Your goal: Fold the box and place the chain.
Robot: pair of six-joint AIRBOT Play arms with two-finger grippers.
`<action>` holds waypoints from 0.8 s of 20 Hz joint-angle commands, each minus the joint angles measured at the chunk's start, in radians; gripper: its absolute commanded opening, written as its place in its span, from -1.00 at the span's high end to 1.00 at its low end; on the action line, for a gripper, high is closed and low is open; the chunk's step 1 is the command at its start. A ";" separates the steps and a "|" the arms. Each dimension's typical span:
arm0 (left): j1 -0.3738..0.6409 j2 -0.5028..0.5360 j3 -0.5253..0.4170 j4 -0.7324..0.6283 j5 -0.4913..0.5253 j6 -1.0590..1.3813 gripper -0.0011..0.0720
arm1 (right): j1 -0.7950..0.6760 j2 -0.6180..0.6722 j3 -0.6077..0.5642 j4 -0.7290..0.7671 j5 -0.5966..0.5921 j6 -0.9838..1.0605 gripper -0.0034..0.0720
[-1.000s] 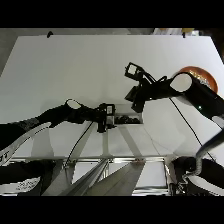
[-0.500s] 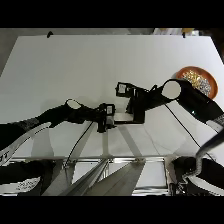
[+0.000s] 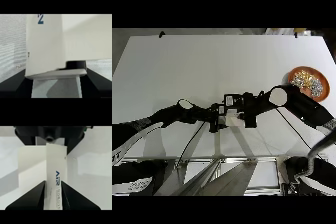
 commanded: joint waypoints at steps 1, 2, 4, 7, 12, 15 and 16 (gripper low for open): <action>-0.001 0.001 0.000 0.000 0.000 0.000 -0.11 | 0.016 0.001 -0.003 -0.010 0.041 0.000 0.27; -0.001 0.001 0.000 0.000 0.000 0.000 -0.11 | 0.020 0.001 -0.005 -0.011 0.050 0.003 0.27; -0.001 0.001 0.000 0.000 0.000 0.000 -0.11 | 0.021 0.001 -0.021 -0.014 0.034 0.003 0.27; -0.001 0.001 0.000 0.000 0.000 0.000 -0.11 | 0.021 0.001 -0.047 -0.034 -0.012 0.004 0.24; -0.001 0.001 0.000 0.000 0.000 0.000 -0.11 | 0.021 0.002 -0.061 -0.083 -0.071 0.059 0.40; -0.001 0.001 0.000 0.000 0.000 0.000 -0.11 | 0.021 0.003 -0.061 -0.082 -0.070 0.060 0.46; 0.000 0.001 0.000 0.000 0.000 0.000 -0.11 | 0.021 0.003 -0.061 -0.082 -0.070 0.060 0.49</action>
